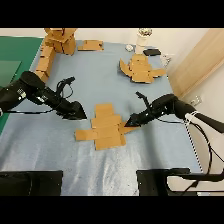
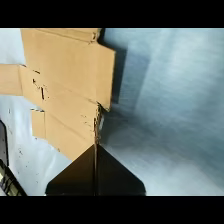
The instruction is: Fold the box.
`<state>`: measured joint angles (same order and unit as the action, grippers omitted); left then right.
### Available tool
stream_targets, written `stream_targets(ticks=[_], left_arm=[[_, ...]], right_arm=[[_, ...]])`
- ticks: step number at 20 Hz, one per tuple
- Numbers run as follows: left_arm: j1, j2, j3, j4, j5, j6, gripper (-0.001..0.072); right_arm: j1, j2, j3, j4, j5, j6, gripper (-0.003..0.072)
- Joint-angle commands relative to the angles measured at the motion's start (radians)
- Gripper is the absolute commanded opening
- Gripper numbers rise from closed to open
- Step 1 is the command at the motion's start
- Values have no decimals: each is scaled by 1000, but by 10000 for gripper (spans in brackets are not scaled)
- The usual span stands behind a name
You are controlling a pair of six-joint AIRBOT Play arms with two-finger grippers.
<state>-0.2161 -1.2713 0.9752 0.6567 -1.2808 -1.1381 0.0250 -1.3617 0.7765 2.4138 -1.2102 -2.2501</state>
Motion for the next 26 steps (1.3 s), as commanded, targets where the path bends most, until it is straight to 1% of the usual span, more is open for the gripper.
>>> stream_targets(ticks=[1,3,4,5,6,9,11,14,17,20,22,23,26], left_arm=[[75,-1,-20,-14,-25,48,436],[108,0,-54,-14,-32,76,437],[118,-1,-71,-14,-25,84,450],[126,-1,-90,-14,-3,88,606],[131,-1,-108,-15,23,87,614],[128,-12,-146,-38,97,115,614],[128,-51,-146,-98,95,153,613],[128,-114,-146,-157,95,204,614],[128,-154,-147,-160,108,233,613],[128,-193,-148,-167,145,248,612],[128,-232,-147,-214,145,295,611],[126,-249,-147,-249,137,328,590],[101,-295,-131,-312,93,412,593]], right_arm=[[80,72,-127,78,164,-154,2],[153,151,-228,80,301,-162,2],[182,185,-261,80,341,-164,2],[209,219,-286,79,369,-163,2],[230,251,-305,78,394,-163,2],[291,327,-326,74,465,-159,2],[343,350,-326,65,508,-160,2],[402,353,-326,43,525,-159,2],[423,353,-325,43,543,-145,2],[432,353,-325,39,551,-140,2],[431,353,-325,38,553,-137,2],[431,353,-325,32,556,-131,2],[431,353,-325,25,555,-122,2]])
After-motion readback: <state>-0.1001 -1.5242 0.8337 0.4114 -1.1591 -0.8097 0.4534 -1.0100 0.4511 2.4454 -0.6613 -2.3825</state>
